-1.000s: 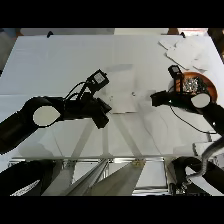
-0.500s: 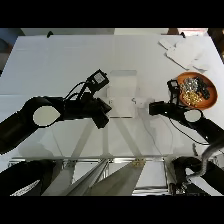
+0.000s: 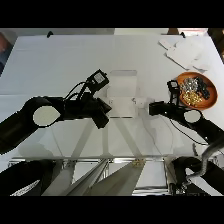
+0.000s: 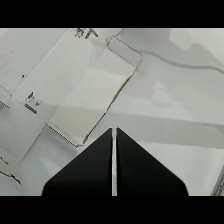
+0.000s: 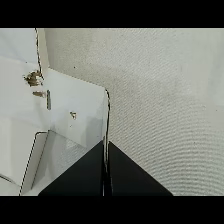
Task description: Fold the box and place the chain.
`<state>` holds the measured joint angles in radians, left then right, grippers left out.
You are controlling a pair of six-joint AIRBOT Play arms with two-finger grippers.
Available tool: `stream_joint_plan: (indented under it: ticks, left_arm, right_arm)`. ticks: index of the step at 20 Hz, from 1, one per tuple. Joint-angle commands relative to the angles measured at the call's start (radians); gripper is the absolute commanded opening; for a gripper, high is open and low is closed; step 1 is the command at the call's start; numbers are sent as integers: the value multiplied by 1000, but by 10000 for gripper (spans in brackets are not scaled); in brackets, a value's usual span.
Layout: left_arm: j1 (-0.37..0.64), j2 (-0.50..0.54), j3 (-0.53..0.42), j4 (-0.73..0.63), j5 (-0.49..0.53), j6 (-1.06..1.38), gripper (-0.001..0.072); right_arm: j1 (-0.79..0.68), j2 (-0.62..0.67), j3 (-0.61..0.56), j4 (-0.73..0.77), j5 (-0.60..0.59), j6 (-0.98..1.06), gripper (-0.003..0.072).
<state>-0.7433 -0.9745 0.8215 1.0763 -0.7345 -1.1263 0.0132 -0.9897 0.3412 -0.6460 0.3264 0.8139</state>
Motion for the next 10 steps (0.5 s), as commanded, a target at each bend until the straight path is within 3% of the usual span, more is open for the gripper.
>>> stream_joint_plan:
  ticks: [1, 10]
  left_arm:
    - [0, -1, 0, 0, 0, 0, 36]
    - [0, -1, 0, -52, 45, -3, 36]
  right_arm:
    - [1, 0, -1, -1, -2, -1, 7]
    - [1, 0, -1, -1, -2, 0, 8]
